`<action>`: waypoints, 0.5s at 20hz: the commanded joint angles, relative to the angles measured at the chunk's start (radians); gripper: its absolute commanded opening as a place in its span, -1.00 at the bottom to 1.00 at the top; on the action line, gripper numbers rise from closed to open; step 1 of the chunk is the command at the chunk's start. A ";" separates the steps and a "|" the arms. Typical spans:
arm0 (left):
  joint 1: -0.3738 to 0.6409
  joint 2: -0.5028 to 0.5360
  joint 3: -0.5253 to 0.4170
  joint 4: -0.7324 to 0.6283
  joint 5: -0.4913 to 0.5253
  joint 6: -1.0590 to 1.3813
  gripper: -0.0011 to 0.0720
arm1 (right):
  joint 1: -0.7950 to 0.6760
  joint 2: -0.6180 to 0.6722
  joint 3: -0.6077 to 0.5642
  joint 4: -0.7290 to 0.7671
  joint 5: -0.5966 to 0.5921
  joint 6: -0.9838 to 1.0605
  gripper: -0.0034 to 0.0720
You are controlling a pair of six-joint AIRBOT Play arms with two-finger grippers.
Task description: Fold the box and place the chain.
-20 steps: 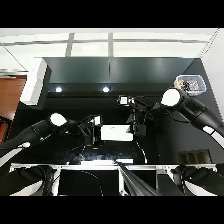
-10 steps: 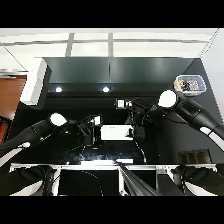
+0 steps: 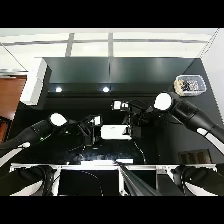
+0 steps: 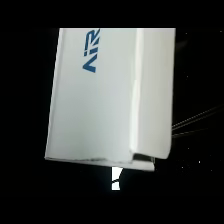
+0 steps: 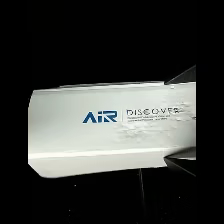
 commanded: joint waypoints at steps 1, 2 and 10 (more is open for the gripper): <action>0.000 -0.001 0.001 0.000 0.000 0.000 0.12 | 0.005 0.000 0.000 -0.003 -0.022 0.014 0.40; 0.000 -0.001 0.001 0.000 0.000 0.000 0.12 | 0.005 0.000 0.000 -0.002 -0.022 0.020 0.40; 0.000 -0.001 0.001 0.000 0.000 0.000 0.12 | 0.005 0.000 0.000 -0.005 0.011 0.029 0.38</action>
